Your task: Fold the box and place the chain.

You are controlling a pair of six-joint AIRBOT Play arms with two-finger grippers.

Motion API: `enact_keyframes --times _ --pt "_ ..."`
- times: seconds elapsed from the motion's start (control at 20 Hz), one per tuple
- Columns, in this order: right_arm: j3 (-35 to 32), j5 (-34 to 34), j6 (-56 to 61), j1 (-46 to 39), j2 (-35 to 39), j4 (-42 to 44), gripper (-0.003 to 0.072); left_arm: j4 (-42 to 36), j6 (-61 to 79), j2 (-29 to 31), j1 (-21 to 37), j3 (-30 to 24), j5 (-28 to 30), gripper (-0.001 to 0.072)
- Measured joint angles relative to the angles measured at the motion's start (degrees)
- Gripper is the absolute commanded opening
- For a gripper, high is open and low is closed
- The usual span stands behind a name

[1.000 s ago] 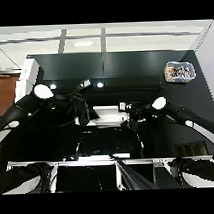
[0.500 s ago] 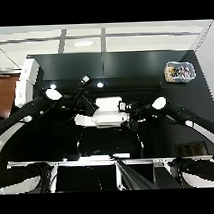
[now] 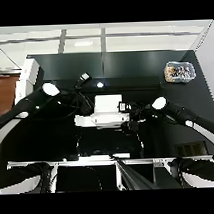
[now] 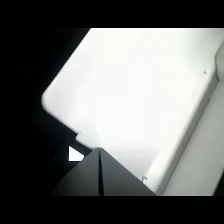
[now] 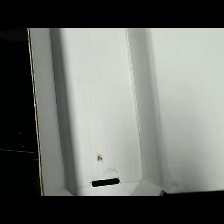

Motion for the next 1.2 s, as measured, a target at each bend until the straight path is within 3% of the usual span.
enact_keyframes --times 0.1,0.15,0.2,0.25,0.35,0.5,0.75,0.8,0.9,0.95,1.2 --pt "0.0 -0.04 0.0 0.0 0.0 0.0 0.0069 1.03 -0.63 4.09 1.73 -0.35 -5.2 0.0027" --pt "0.0 -0.04 0.02 0.0 0.0 0.02 0.0069 1.81 -0.72 6.08 2.34 -1.33 -7.87 0.0099" --pt "0.0 -0.07 0.02 0.0 0.0 0.02 0.0069 2.21 -0.59 7.74 2.6 -2.58 -9.84 0.0461" --pt "0.0 -0.07 0.02 0.0 0.0 0.04 0.0069 2.78 -0.2 8.98 2.64 -4.04 -11.32 0.0714" --pt "0.0 -0.09 0.02 0.0 0.0 0.04 0.0069 3.37 1.22 10.51 1.97 -6.82 -11.96 0.0717" --pt "0.0 -0.11 0.02 0.0 0.0 0.04 0.0069 5.14 10.58 11.17 -0.68 -9.9 -8.44 0.0716" --pt "0.0 -0.11 0.02 0.0 0.0 0.04 0.0069 10.51 22.05 9.05 -7.04 -11.74 3.56 0.0682" --pt "0.0 -0.11 0.02 0.0 0.0 0.04 0.0069 11.1 22.84 8.46 -7.87 -11.87 4.92 0.0595" --pt "0.0 -0.11 0.02 0.0 0.0 0.04 0.0069 11.47 23.41 7.52 -9.07 -12.0 6.73 0.033" --pt "0.0 -0.13 0.02 0.0 0.0 0.04 0.0069 11.1 23.39 7.23 -9.44 -12.04 7.52 0.0276" --pt "0.0 -0.11 0.02 0.0 0.0 0.04 0.0069 4.15 23.19 6.36 -10.23 -12.15 8.87 0.0276"
